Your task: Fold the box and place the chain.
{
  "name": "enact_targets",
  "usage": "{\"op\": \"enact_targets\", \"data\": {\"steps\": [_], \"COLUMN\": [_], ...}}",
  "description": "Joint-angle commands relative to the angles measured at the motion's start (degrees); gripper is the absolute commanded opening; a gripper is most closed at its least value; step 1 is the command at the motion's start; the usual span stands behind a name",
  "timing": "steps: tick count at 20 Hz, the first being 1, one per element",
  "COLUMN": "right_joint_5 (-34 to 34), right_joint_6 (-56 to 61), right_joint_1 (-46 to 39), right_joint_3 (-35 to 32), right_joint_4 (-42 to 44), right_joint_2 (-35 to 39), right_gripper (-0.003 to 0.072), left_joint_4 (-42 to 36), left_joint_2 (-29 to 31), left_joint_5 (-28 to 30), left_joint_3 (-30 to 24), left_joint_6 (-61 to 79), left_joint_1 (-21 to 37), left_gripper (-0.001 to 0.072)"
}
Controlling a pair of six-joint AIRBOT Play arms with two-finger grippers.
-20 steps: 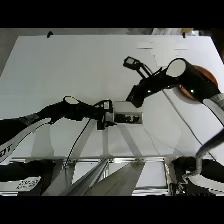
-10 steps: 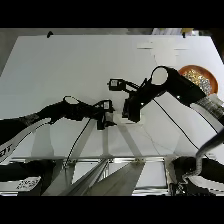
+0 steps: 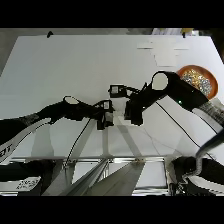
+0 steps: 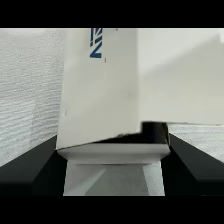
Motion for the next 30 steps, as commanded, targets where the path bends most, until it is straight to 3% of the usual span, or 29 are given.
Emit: {"op": "enact_targets", "data": {"steps": [1,17,20,25,26,30], "right_joint_5": [-3.32,-9.09,-9.99,-10.08,-10.16,-10.78], "right_joint_6": [-0.79,-2.51,-2.49,-2.01,-2.03,-2.03], "right_joint_1": [0.44,2.93,2.93,2.93,2.93,2.91], "right_joint_3": [-2.75,-4.72,-5.60,-6.56,-6.56,-6.56], "right_joint_4": [-0.68,-5.33,-5.75,-5.99,-5.99,-6.01], "right_joint_2": [2.08,3.26,3.26,3.32,3.50,5.29], "right_gripper": [0.0206,0.0232,0.0165,0.0135,0.0087,0.0088], "left_joint_4": [0.02,0.00,0.00,0.00,0.00,0.00], "left_joint_2": [0.02,0.02,0.02,0.02,0.02,0.00], "left_joint_5": [0.00,0.00,0.00,0.00,0.00,0.00], "left_joint_3": [0.04,0.04,0.04,0.04,0.04,0.04], "left_joint_6": [0.02,0.02,0.02,0.02,0.02,0.02], "left_joint_1": [0.02,0.02,0.02,0.02,0.02,0.02], "left_gripper": [0.0209,0.0209,0.0209,0.0209,0.0209,0.0209]}}
